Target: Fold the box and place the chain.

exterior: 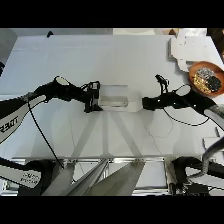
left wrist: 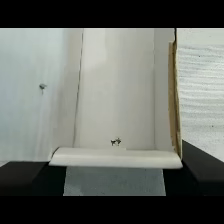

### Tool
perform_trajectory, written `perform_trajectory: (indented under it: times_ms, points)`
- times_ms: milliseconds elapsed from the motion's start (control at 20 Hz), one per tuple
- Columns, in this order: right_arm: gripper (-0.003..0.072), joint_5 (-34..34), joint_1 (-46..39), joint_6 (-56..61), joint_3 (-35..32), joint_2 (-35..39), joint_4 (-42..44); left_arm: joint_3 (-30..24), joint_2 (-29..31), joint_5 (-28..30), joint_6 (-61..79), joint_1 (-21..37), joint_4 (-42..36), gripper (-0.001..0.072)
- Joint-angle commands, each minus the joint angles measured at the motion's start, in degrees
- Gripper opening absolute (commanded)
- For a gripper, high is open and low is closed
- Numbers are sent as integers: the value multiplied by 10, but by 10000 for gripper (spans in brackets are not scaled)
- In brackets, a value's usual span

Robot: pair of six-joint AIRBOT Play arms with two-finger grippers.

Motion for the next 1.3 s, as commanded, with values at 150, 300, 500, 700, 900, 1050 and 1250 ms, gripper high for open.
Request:
perform_trajectory:
  times_ms: [150, 300, 500, 700, 900, 1050, 1250]
  points:
    - [13, -4, -1, -9, -5, -2, 10, 0, 0, 0, 0, 0, 0, 337]
    - [11, -5, 0, -8, -6, -2, 2, 0, 0, 0, 0, 0, 0, 337]
    - [12, -15, 0, -8, -13, -5, -6, 0, 0, 0, 0, 0, 0, 337]
    - [10, -19, 0, -8, -13, -8, -3, 0, 0, 0, 0, 0, 0, 337]
    - [10, -33, 19, -8, -13, -9, -4, 0, 0, 0, 0, 0, 0, 337]
    - [9, -30, 26, -8, -13, -9, 8, 0, 0, 0, 0, 0, 0, 337]
    - [8, -16, 26, -14, -13, -9, 37, 0, 0, 0, 0, 0, 0, 337]
